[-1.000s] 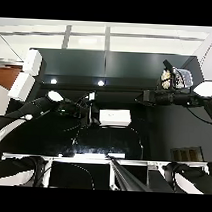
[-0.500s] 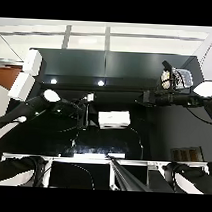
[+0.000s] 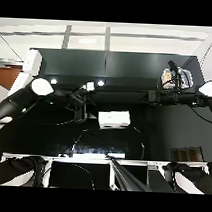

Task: Fold the box and place the chain.

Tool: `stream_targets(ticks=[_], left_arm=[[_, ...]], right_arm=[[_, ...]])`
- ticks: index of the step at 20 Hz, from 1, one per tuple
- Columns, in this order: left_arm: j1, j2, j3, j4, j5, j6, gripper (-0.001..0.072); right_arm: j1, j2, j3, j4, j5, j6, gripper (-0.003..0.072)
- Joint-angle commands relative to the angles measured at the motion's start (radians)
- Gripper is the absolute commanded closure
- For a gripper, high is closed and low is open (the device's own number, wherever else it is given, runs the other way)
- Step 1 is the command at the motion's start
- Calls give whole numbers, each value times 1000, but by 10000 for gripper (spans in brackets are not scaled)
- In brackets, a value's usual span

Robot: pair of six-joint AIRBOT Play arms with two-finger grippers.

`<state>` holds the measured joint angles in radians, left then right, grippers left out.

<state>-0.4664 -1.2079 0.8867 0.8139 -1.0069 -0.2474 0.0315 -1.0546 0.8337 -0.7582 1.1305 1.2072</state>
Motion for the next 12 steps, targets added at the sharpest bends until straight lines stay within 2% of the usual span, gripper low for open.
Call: stream_targets(ticks=[1, 5, 12], left_arm=[[-97, -137, 94, 10, 32, 23, -1], [-192, -230, 137, 4, 82, 23, -1], [-202, -234, 137, -16, 140, 12, -1]], right_arm=[[-65, 0, 1, -5, 11, 0, 656], [-93, 0, 1, -45, 41, 0, 657], [-93, 0, 1, -52, 32, 0, 657]])
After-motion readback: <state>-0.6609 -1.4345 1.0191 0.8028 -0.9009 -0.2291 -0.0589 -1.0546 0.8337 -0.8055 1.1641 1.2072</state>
